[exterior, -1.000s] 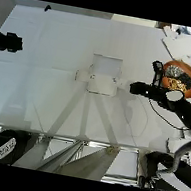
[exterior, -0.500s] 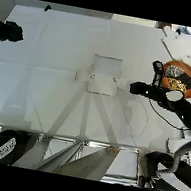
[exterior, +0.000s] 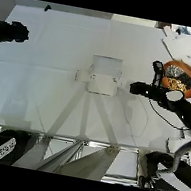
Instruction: Fold the box and place the chain.
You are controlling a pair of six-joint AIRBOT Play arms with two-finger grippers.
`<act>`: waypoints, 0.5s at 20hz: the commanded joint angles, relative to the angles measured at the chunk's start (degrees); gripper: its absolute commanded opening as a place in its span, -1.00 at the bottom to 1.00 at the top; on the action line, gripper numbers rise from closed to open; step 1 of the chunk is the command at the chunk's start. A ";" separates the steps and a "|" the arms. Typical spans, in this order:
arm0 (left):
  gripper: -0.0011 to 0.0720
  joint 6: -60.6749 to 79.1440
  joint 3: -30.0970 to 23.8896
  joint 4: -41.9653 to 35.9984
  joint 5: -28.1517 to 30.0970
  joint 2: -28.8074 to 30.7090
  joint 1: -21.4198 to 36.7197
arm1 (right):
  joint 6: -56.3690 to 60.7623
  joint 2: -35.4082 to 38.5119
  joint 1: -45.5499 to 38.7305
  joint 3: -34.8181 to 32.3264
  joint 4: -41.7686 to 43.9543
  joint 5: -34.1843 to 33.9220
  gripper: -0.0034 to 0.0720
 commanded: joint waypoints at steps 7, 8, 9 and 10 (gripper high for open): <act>-0.22 8.50 6.64 -7.39 -8.13 -19.17 -4.85 | 0.02 -0.02 0.07 -0.02 0.02 0.00 -0.88; -0.22 9.81 9.99 -7.56 -10.84 -21.97 -5.68 | 0.02 -0.02 0.07 -0.02 0.02 0.02 -0.88; -0.22 11.41 13.88 -8.68 -13.57 -25.07 -6.40 | 0.02 -0.02 0.07 -0.02 0.02 0.02 -0.88; -0.22 12.85 17.55 -10.54 -15.39 -28.06 -7.06 | 0.02 -0.02 0.07 -0.02 0.02 0.02 -0.88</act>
